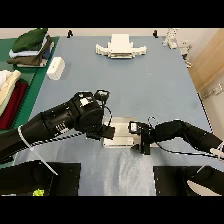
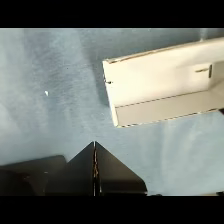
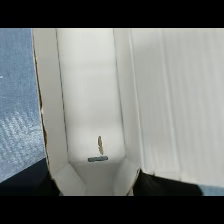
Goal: Fold the box.
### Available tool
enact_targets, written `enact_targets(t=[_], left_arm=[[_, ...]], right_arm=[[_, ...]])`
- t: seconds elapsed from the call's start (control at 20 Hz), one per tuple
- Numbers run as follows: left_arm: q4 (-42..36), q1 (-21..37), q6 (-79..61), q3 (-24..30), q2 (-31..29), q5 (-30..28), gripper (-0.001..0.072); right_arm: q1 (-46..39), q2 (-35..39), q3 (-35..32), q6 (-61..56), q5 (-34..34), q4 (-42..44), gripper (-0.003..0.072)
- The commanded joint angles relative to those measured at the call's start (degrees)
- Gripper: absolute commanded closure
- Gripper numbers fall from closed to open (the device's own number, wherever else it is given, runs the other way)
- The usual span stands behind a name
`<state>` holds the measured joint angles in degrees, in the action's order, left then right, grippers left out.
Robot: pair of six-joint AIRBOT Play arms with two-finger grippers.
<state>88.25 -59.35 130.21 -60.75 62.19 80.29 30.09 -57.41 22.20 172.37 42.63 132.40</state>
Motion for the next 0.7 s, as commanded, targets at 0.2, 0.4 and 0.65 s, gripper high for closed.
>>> enact_targets(t=[0.2,0.4,0.65], left_arm=[[-1.46,4.22,-30.34,1.70,-2.67,-3.32,0.0696],[-14.62,15.28,-68.52,12.63,-11.08,-11.61,0.0696],[-32.41,29.68,-103.69,24.04,-14.56,-16.57,0.0048]], right_arm=[[0.02,-0.04,-0.02,-0.02,0.00,0.02,0.0145],[0.02,-0.02,-0.02,0.00,-0.02,0.02,0.0145],[0.02,-0.02,-0.02,0.00,0.00,0.00,0.0146]])
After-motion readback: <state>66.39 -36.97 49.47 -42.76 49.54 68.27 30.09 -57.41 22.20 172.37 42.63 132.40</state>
